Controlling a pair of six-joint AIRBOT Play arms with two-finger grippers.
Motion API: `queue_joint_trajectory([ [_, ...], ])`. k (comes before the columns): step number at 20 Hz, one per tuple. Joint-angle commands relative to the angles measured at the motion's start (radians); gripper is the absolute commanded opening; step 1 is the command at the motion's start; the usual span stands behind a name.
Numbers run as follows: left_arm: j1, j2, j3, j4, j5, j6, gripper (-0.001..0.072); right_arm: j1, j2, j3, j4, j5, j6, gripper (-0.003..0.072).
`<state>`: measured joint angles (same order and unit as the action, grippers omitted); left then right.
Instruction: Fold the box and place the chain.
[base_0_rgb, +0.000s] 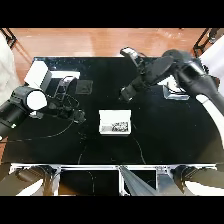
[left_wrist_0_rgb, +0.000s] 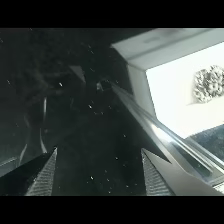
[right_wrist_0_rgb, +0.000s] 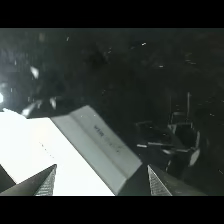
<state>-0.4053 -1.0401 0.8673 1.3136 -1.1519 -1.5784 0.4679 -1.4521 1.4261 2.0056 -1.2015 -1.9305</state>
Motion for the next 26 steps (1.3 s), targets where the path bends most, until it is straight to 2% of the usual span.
queue_joint_trajectory([
  [1, 0.061, -0.013, -0.049, -0.101, 0.047, 0.116, 0.0633, 0.014, -0.063, 0.030, 0.059, -0.011, -0.094, 0.0706],
  [10, 0.066, -0.020, -0.080, -0.121, 0.051, 0.139, 0.0632, 0.014, -0.063, 0.030, 0.089, -0.090, -0.225, 0.0706],
  [17, 0.066, -0.085, -0.080, -0.122, 0.047, 0.139, 0.0632, 0.019, -0.063, 0.029, 0.085, -0.289, -0.270, 0.0706],
  [26, 0.066, -0.101, -0.080, -0.121, 0.051, 0.138, 0.0631, 0.030, -0.063, -0.013, 0.093, -0.251, -0.383, 0.0707],
])
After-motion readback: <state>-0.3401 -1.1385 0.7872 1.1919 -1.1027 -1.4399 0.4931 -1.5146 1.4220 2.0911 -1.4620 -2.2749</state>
